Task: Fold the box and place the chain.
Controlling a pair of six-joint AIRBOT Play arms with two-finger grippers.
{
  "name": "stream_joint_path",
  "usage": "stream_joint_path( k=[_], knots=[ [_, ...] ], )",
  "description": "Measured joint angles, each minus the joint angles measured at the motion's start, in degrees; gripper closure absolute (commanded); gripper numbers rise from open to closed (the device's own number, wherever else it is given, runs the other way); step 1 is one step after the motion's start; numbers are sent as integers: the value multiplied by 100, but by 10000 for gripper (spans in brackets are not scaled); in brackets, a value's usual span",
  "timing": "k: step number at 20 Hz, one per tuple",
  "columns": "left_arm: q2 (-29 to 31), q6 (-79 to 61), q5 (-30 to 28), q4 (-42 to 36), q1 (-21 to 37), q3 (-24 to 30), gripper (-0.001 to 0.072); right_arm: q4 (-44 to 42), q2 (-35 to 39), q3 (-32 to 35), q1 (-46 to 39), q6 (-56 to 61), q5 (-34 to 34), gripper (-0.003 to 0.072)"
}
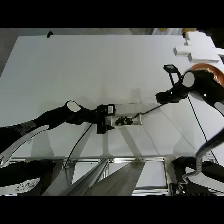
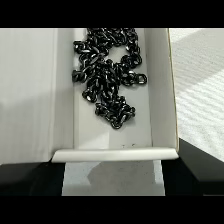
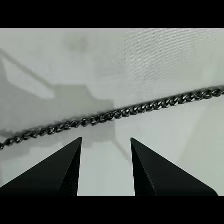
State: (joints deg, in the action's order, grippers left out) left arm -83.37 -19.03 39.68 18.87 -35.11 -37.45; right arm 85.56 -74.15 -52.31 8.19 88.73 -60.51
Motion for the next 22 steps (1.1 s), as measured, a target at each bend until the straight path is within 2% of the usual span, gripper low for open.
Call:
stream_joint_path(
  k=[5, 12, 13, 14, 17, 19, 20, 22],
  knots=[
    [0, 0, 0, 0, 2, -2, 503, 20, -39, 275, 0, 131, 404, 340],
    [0, 0, 0, 0, 2, -2, 503, 39, -398, 341, 0, 273, 516, 351],
    [0, 0, 2, -2, 0, -2, 503, 39, -444, 345, 0, 278, 511, 371],
    [0, 0, 0, -2, 0, -2, 503, 39, -472, 343, 0, 280, 518, 430],
    [0, 0, 2, 0, 0, -2, 503, 52, -525, 343, 0, 282, 518, 454],
    [0, -2, 2, 0, 2, -2, 503, 42, -538, 343, 0, 284, 522, 643],
    [0, 0, 0, -2, 2, -2, 503, 39, -540, 341, 0, 286, 514, 672],
    [0, -2, 0, 0, 2, -2, 503, 68, -540, 343, -2, 223, 455, 672]
  ],
)
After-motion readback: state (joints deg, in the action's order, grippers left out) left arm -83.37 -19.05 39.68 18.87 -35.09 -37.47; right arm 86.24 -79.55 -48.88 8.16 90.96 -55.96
